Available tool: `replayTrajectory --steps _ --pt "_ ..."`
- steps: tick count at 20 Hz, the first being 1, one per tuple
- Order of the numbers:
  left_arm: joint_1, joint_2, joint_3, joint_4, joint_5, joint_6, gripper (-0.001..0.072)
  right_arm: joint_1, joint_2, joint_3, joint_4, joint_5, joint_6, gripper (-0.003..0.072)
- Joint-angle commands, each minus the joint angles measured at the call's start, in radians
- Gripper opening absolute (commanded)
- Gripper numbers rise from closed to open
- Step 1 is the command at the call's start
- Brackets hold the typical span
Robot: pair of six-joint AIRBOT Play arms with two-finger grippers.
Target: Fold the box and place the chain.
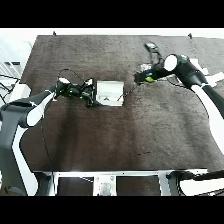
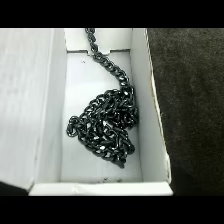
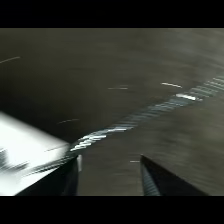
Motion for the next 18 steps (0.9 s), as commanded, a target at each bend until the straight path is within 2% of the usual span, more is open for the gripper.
replayTrajectory --steps 1,3,6,11,13,15,16,18 --pt "-0.001 0.000 0.000 0.000 0.001 0.000 0.0300 -0.129 -0.047 -0.071 0.053 -0.198 0.098 0.0490" --pt "0.000 0.000 0.001 0.000 0.001 0.000 0.0300 -0.146 -0.122 -0.055 0.158 -0.247 0.054 0.0490" --pt "-0.001 0.000 0.001 0.000 0.001 0.000 0.0300 -0.136 -0.240 0.023 0.264 -0.247 0.003 0.0489" --pt "-0.001 0.000 0.001 0.000 0.000 0.000 0.0300 -0.113 -0.373 0.162 0.350 -0.240 -0.026 0.0478" --pt "-0.001 0.000 0.001 0.000 0.000 0.000 0.0301 -0.113 -0.378 0.178 0.354 -0.254 -0.027 0.0368" --pt "-0.001 0.000 0.001 0.000 0.000 0.000 0.0300 -0.112 -0.378 0.187 0.353 -0.259 -0.032 0.0188" --pt "-0.001 0.000 0.001 0.000 0.000 0.000 0.0301 -0.112 -0.378 0.190 0.353 -0.260 -0.058 0.0040" --pt "-0.001 0.000 0.001 0.000 0.000 0.000 0.0300 -0.115 -0.373 0.200 0.353 -0.245 -0.074 0.0016"
